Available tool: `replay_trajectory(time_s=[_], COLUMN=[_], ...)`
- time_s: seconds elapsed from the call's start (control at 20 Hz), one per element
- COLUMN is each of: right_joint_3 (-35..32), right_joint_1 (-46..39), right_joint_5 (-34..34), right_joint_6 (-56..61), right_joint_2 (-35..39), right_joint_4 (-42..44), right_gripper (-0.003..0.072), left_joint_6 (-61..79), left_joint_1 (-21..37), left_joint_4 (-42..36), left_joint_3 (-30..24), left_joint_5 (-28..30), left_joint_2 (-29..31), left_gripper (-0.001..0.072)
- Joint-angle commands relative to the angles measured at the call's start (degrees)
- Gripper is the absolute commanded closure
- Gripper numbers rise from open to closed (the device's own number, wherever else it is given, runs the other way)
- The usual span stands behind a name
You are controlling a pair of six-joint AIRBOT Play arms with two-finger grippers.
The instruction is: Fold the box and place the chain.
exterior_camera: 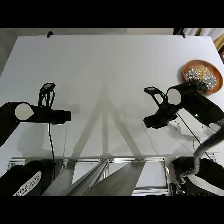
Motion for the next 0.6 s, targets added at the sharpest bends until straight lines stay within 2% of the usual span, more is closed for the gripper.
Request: replay_trajectory(time_s=[0.0,0.2,0.3,0.45,0.55], right_joint_3=[-0.04,0.02,1.77,6.43,8.57], right_joint_1=[0.04,-0.02,-2.05,-11.45,-21.22], right_joint_5=[-2.25,-5.86,-3.19,3.39,4.50], right_joint_6=[0.00,-1.51,-2.05,-3.50,-3.54], right_joint_2=[0.04,0.04,0.04,0.04,0.17], right_joint_4=[0.02,-0.94,-4.96,-16.39,-21.51], right_gripper=[0.0669,0.0670,0.0673,0.0673,0.0673], left_joint_6=[0.00,0.00,0.00,0.00,0.00], left_joint_1=[-0.04,-0.04,-0.04,-0.04,-0.04], left_joint_4=[0.02,0.02,0.02,0.02,0.02], left_joint_3=[-0.02,0.00,0.00,-0.02,-0.02], left_joint_5=[0.00,0.00,0.02,0.00,0.00], left_joint_2=[0.00,0.00,0.00,0.00,0.00], left_gripper=[0.0699,0.0699,0.0699,0.0699,0.0699])
